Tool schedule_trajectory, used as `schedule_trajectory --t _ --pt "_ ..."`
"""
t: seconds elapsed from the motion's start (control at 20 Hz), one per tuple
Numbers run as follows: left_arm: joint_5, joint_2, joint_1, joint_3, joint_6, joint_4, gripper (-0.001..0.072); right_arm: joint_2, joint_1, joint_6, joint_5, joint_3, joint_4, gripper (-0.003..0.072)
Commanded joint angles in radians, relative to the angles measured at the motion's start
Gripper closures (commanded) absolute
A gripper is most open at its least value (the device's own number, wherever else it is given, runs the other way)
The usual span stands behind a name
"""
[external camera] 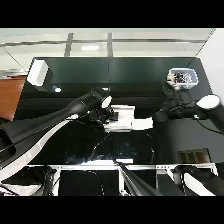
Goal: Fold the box and place the chain.
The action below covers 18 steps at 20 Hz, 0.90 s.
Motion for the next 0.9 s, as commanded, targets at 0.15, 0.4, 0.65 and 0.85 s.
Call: schedule_trajectory --t 0.15,0.4,0.65,0.85 --pt "-0.001 -0.001 0.0 0.0 -0.001 -0.001 0.0683 -0.083 -0.262 0.386 0.034 -0.078 0.016 0.0673" --pt "-0.001 -0.001 0.0 0.0 -0.001 -0.001 0.0683 -0.29 -0.039 0.331 -0.025 -0.083 0.181 0.0673" --pt "-0.001 -0.001 0.0 0.0 -0.001 -0.001 0.0683 -0.324 0.071 0.141 0.009 -0.05 0.28 0.0671" --pt "-0.002 -0.001 0.0 0.0 -0.001 -0.001 0.0683 -0.324 0.068 0.123 0.143 0.064 0.256 0.0161"
